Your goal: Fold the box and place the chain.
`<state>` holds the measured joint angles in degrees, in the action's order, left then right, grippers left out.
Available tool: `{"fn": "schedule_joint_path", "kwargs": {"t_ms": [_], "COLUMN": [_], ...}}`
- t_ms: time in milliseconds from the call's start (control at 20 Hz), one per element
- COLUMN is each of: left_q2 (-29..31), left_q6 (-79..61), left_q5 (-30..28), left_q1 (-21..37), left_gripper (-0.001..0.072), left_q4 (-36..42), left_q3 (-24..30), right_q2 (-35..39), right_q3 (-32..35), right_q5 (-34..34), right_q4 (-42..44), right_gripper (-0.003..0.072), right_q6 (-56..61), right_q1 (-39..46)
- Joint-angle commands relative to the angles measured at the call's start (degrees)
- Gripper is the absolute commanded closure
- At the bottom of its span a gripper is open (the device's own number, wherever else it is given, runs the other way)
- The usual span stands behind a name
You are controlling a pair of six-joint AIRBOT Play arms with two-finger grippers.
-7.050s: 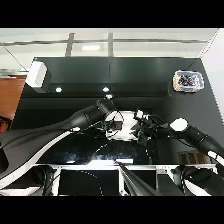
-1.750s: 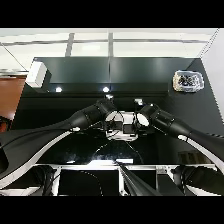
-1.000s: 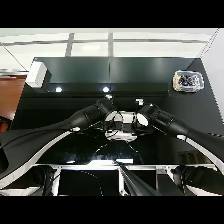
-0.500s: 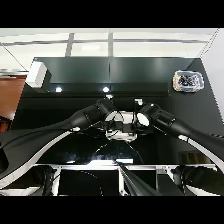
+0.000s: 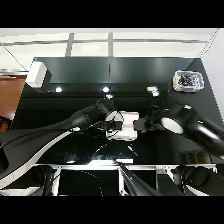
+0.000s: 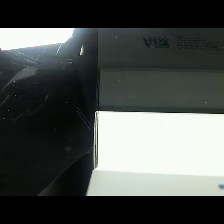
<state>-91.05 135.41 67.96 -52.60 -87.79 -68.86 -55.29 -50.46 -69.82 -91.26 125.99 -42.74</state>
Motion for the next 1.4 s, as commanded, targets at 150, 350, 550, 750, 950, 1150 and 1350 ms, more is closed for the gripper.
{"fn": "schedule_joint_path", "kwargs": {"t_ms": [150, 350, 550, 750, 950, 1150, 1350], "left_q2": [0.0, 0.0, 0.0, 0.0, 0.0, 0.0, 0.0], "left_q6": [0.04, 0.04, 0.02, 0.04, 0.04, 0.04, 0.02], "left_q5": [0.04, 0.04, 0.04, 0.07, 0.07, 0.07, 0.09], "left_q1": [-0.02, -0.02, -0.02, -0.02, -0.02, -0.02, -0.02], "left_gripper": [0.0689, 0.0689, 0.0689, 0.0689, 0.0689, 0.0689, 0.0688], "left_q4": [-0.02, -0.04, -0.04, 0.0, -0.02, 0.0, 0.02], "left_q3": [-0.02, -0.02, -0.02, -0.02, -0.02, -0.02, -0.02], "right_q2": [8.09, 2.32, -13.66, -34.73, -47.71, -52.81, -54.9], "right_q3": [2.47, 4.98, -6.99, -30.25, -43.71, -46.66, -46.66], "right_q5": [0.17, 29.03, 38.62, 18.03, 10.67, 12.17, 11.69], "right_q4": [-37.48, -32.0, -13.29, 9.33, 12.09, 12.15, 12.0], "right_gripper": [0.0399, 0.0399, 0.0399, -0.0011, -0.001, -0.0007, -0.0006], "right_q6": [0.9, 7.56, 4.48, -24.81, -29.83, -29.83, -30.71], "right_q1": [10.38, 37.35, 54.01, 58.4, 58.34, 58.34, 58.34]}}
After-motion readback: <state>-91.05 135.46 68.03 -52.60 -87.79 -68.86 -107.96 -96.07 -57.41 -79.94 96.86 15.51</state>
